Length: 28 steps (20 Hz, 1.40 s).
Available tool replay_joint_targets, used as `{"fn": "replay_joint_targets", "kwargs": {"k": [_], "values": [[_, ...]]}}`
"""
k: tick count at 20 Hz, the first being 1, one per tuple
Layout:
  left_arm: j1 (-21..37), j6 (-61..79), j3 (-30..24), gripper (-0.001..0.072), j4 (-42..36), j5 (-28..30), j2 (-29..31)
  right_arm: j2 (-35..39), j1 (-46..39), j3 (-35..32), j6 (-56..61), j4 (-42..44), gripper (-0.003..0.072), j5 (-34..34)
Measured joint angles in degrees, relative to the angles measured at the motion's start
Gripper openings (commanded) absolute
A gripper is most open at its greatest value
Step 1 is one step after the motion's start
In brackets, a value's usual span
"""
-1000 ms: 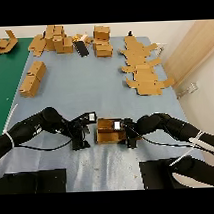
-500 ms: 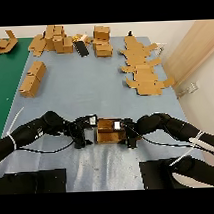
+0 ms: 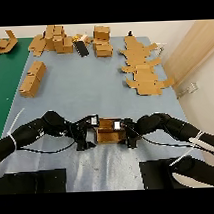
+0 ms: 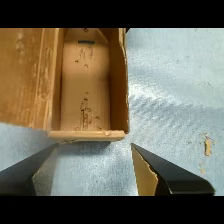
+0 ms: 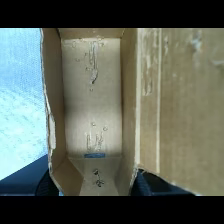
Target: Fold the box.
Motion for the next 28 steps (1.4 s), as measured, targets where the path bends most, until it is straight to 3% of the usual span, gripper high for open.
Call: {"fn": "replay_joint_targets", "kwargs": {"k": [13,28], "values": [[-2.3,-1.0,0.2,0.0697,-0.4,5.1,-0.1,0.0,0.0,0.0,0.0,0.0,0.0497,0.0],[-4.6,-1.1,0.6,0.0697,-0.7,6.7,-3.4,0.0,0.0,0.0,0.0,0.0,0.0497,0.0]]}}
